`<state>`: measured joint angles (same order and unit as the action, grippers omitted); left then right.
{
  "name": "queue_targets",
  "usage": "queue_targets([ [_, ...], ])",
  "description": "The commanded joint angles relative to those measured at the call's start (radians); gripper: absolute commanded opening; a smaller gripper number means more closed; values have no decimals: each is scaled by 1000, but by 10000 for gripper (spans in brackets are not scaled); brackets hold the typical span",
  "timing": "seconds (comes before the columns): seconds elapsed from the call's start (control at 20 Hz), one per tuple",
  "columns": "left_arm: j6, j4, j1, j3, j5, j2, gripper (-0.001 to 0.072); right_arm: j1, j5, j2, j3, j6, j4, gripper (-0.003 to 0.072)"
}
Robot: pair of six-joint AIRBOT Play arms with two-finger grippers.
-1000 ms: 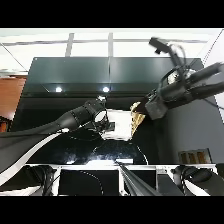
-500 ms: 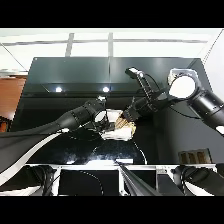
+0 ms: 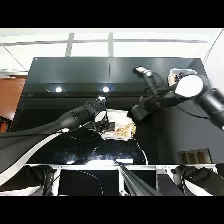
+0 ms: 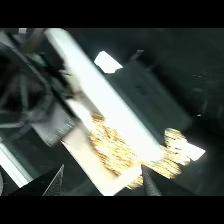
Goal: Fold the box and place the chain.
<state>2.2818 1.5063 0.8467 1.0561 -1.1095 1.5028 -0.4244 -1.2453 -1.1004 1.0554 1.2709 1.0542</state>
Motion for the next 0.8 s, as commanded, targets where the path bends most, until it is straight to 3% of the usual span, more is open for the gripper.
queue_targets([
  [0.0,0,0,0,0,0,0,29,149,-70,121,-39,-88,2,573],
  [0.15,0,0,0,0,2,0,30,235,75,252,-261,-221,-25,573],
  [0.3,0,0,0,0,1,0,30,227,317,262,-499,-309,-18,585],
  [0.35,0,0,0,0,1,0,30,210,391,262,-566,-392,-17,720],
  [0.4,0,0,0,0,1,0,29,185,451,262,-620,-490,-16,720],
  [0.6,0,0,0,0,2,0,30,76,558,243,-701,-842,-39,720],
  [0.75,0,0,0,0,1,0,30,61,585,174,-701,-1085,-177,720],
])
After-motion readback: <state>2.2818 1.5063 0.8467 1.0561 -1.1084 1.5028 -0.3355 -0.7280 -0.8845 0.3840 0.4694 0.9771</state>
